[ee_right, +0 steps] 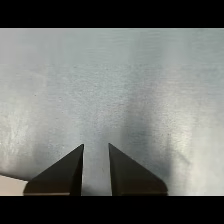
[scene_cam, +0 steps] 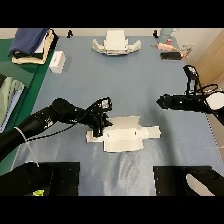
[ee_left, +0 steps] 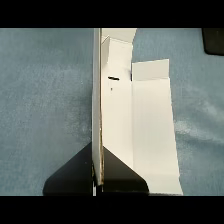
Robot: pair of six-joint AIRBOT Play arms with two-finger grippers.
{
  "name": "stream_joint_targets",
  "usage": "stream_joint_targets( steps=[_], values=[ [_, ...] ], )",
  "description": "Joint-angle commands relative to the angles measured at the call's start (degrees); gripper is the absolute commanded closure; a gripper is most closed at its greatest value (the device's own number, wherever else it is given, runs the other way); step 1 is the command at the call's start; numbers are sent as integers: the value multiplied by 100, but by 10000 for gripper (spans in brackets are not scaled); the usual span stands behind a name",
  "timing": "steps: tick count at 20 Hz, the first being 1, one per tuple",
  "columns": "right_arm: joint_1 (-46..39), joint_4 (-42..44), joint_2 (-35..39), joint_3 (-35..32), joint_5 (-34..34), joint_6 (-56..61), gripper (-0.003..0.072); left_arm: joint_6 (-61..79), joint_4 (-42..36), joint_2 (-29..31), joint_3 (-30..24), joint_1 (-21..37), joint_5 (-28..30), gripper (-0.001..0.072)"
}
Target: Fold the box.
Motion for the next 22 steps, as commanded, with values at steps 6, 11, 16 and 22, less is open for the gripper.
stream_joint_targets(
  steps=[6, 11, 16, 22],
  values=[
    [2, 59, 0, -127, -74, 0, 453, 186, 46, -251, 24, -31, -125, 696],
    [2, 59, 0, -125, -72, -17, 453, 144, 50, -485, 24, -68, -127, 695],
    [2, 59, 0, -127, -72, -57, 453, 120, 55, -485, 24, -68, -319, 695],
    [2, 59, 0, -125, -74, -57, 453, 511, 63, -291, 87, -68, 286, 695]
  ],
)
